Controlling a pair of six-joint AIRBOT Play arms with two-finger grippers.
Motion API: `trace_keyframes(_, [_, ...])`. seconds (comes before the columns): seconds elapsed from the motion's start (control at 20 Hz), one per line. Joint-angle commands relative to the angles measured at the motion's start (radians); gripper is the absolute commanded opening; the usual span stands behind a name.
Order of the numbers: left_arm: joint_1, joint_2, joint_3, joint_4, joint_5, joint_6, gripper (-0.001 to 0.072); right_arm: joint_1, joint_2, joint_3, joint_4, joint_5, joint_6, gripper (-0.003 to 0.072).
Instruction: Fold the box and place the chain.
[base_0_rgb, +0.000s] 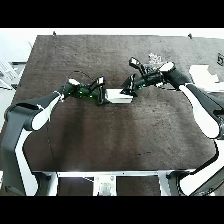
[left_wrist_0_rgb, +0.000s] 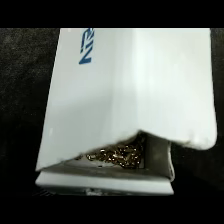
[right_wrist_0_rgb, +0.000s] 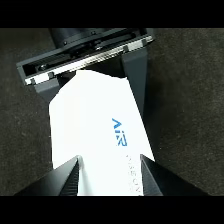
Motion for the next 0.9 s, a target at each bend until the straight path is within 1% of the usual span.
trace_keyframes(0.0, [0.001,0.001,0.000,0.000,0.000,0.000,0.0514,0.000,-0.003,0.001,-0.001,0.012,-0.024,0.0452])
trace_keyframes(0.1, [0.001,0.001,0.000,0.000,0.000,0.000,0.0515,-0.001,-0.003,0.001,-0.001,0.010,-0.024,0.0444])
trace_keyframes(0.15, [0.001,0.001,0.000,0.000,0.000,0.000,0.0514,-0.001,-0.006,0.001,-0.001,0.003,-0.024,0.0426])
trace_keyframes(0.25, [0.001,0.001,0.000,0.000,0.000,0.000,0.0515,-0.002,-0.017,0.001,-0.001,-0.008,-0.024,0.0423])
trace_keyframes(0.3, [0.001,0.001,0.000,0.000,0.000,0.000,0.0514,-0.002,-0.021,0.001,-0.001,-0.020,-0.024,0.0399])
trace_keyframes(0.5, [0.001,0.001,0.000,0.000,0.000,0.000,0.0515,-0.001,-0.023,0.014,0.003,-0.064,-0.042,0.0397])
trace_keyframes(0.65, [0.001,0.001,0.000,0.000,0.000,0.000,0.0515,0.000,-0.023,0.036,0.003,-0.064,-0.029,0.0397])
trace_keyframes(0.85, [0.001,0.001,0.000,0.000,0.000,0.000,0.0515,0.001,-0.023,0.034,-0.010,-0.018,-0.010,0.0398])
